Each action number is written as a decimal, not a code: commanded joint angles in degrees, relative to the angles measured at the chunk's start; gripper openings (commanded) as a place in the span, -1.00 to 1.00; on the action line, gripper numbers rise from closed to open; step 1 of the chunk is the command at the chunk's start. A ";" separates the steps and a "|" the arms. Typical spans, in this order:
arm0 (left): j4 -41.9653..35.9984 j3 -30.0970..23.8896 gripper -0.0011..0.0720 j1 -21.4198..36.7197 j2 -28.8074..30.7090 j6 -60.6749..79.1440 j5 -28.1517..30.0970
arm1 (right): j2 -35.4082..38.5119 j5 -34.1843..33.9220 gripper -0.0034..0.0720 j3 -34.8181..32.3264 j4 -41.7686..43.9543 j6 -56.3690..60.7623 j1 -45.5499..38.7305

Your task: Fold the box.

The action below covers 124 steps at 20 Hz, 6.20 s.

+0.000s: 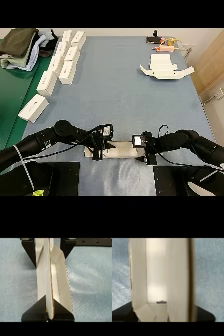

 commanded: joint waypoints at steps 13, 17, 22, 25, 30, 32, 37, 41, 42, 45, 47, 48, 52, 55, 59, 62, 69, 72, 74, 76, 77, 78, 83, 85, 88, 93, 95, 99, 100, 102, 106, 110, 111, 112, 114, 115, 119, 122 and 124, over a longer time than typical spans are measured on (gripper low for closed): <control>0.00 -0.02 -0.93 0.07 0.02 0.00 0.00 | -0.42 0.11 0.71 -0.17 0.63 -0.87 0.00; 0.00 -0.02 -0.93 0.07 0.02 0.00 0.00 | -0.42 0.59 0.93 -0.63 0.66 -0.87 -0.02; 0.00 -0.02 -0.93 0.07 0.02 0.02 0.00 | -0.42 0.59 0.74 -0.70 0.76 -0.87 -0.02; 0.00 -0.02 -0.93 0.07 0.02 0.00 0.00 | -0.42 0.59 0.43 -0.70 0.79 -0.87 -0.02; 0.00 -0.02 -0.93 0.07 0.02 0.00 0.00 | -0.42 0.59 0.44 -0.52 0.70 -0.87 -0.02; 0.00 -0.02 -0.93 0.07 0.02 0.00 0.00 | -0.39 0.59 0.44 -0.24 0.61 -0.85 -0.02; 0.00 -0.02 -0.93 0.07 0.02 0.00 0.00 | -0.42 0.31 0.44 -0.11 0.15 -0.85 -0.02; 0.00 -0.02 -0.93 0.07 0.02 0.00 0.00 | -0.42 0.31 0.44 -0.11 0.13 -0.85 -0.02; 0.00 -0.02 -0.93 0.07 0.02 0.00 0.00 | -0.42 0.31 0.44 -0.11 0.13 -0.87 -0.02; 0.00 -0.02 -0.93 0.07 0.02 0.00 0.00 | -0.42 0.31 0.44 -0.11 0.13 -0.85 -0.02; 0.00 -0.02 -0.93 0.07 0.02 0.00 0.00 | -0.42 0.31 0.44 -0.11 0.13 -0.85 -0.02; 0.00 -0.02 -0.93 0.07 0.02 0.00 -0.02 | -0.42 0.31 0.44 -0.11 0.13 -0.85 -0.02; -0.26 -0.02 -0.93 0.07 0.02 0.02 0.09 | -0.42 0.31 0.44 -0.11 0.13 -0.87 -0.02; -0.24 -0.02 -0.93 0.07 0.02 0.00 0.07 | -0.42 0.31 0.44 -0.11 0.13 -0.87 -0.02; -0.22 -0.02 -0.92 0.13 0.02 -0.24 0.04 | -0.42 0.31 0.44 -0.11 0.13 -0.85 -0.02; -0.22 -0.02 -0.92 0.13 0.04 -0.35 0.07 | -0.42 0.31 0.44 -0.11 0.13 -0.85 -0.02; 0.04 0.02 0.07 0.13 0.17 -6.71 0.11 | -0.42 0.28 0.44 -0.11 0.13 -0.85 -0.02; 1.92 0.07 0.08 0.13 1.36 -9.73 0.07 | -0.42 0.31 0.44 -0.11 0.13 -0.87 -0.02; 9.16 0.07 0.08 0.17 4.42 -17.18 0.07 | -0.42 0.31 0.44 -0.11 0.13 -0.87 -0.02; 19.26 0.07 0.08 1.29 8.94 -29.77 -0.90 | -0.42 0.31 0.44 -0.11 0.13 -0.87 -0.02; 23.15 0.07 0.08 2.25 11.63 -36.46 -2.23 | -0.42 0.31 0.44 -0.11 0.13 -0.85 -0.02; 26.12 0.07 0.08 3.54 14.67 -42.69 -4.48 | -0.42 0.31 0.44 -0.11 0.13 -0.85 -0.02; 29.24 0.04 -0.93 6.75 27.21 -63.58 -19.08 | -0.42 0.31 0.44 -0.11 0.13 -0.85 -0.02; 26.67 0.04 -0.93 5.79 27.98 -75.01 -20.17 | -0.42 0.31 0.44 -0.11 0.13 -0.85 -0.02; 17.75 -0.04 -0.93 0.11 23.98 -85.99 -15.61 | -0.42 0.31 0.44 -0.11 0.13 -0.85 -0.02; 6.78 4.31 -0.93 -7.65 11.56 -87.17 -2.05 | -0.42 0.31 0.44 -0.11 0.13 -0.85 -0.02; 6.23 7.58 -0.93 -7.23 7.15 -87.19 1.25 | -0.42 0.28 0.44 -0.11 0.13 -0.85 -0.02; 6.12 10.71 -0.93 -3.15 2.10 -90.47 3.34 | -0.42 0.28 0.44 -0.13 0.13 -0.85 -0.02; 6.40 10.69 -0.93 -2.16 1.46 -91.19 3.48 | -0.42 0.28 0.44 -0.11 0.13 -0.85 -0.02; 6.40 10.69 -0.93 -0.50 0.04 -91.21 3.54 | -0.42 0.31 0.44 -0.11 0.13 -0.87 -0.02; 6.84 10.69 -0.93 0.85 -4.39 -91.19 3.41 | -0.42 0.28 0.44 -0.11 0.13 -0.85 -0.02; 7.54 10.69 -0.93 0.85 -9.53 -91.10 3.52 | -0.42 0.31 0.44 -0.11 0.13 -0.87 -0.02; 7.89 10.71 -0.93 0.85 -10.40 -91.10 3.50 | -0.42 0.28 0.44 -0.11 0.13 -0.87 -0.02; 7.93 10.69 -0.93 0.85 -10.84 -91.08 3.52 | -0.42 0.31 0.44 -0.11 0.13 -0.85 -0.02; 8.04 10.69 -0.93 0.85 -11.39 -91.06 4.15 | -0.42 0.28 0.44 -0.11 0.13 -0.85 -0.02; 8.17 10.69 -0.93 0.85 -11.65 -91.06 4.59 | -0.42 0.28 0.44 -0.11 0.13 -0.85 -0.02; 8.13 10.69 -0.93 0.85 -12.66 -91.06 4.66 | -0.42 0.28 0.44 -0.11 0.13 -0.85 -0.02; 8.13 10.71 -0.93 0.85 -12.66 -91.06 4.63 | -0.42 0.28 0.44 -0.11 0.13 -0.85 -0.02; 8.11 10.75 -0.93 0.85 -12.57 -91.03 4.63 | -0.42 0.28 0.44 -0.11 0.13 -0.85 -0.02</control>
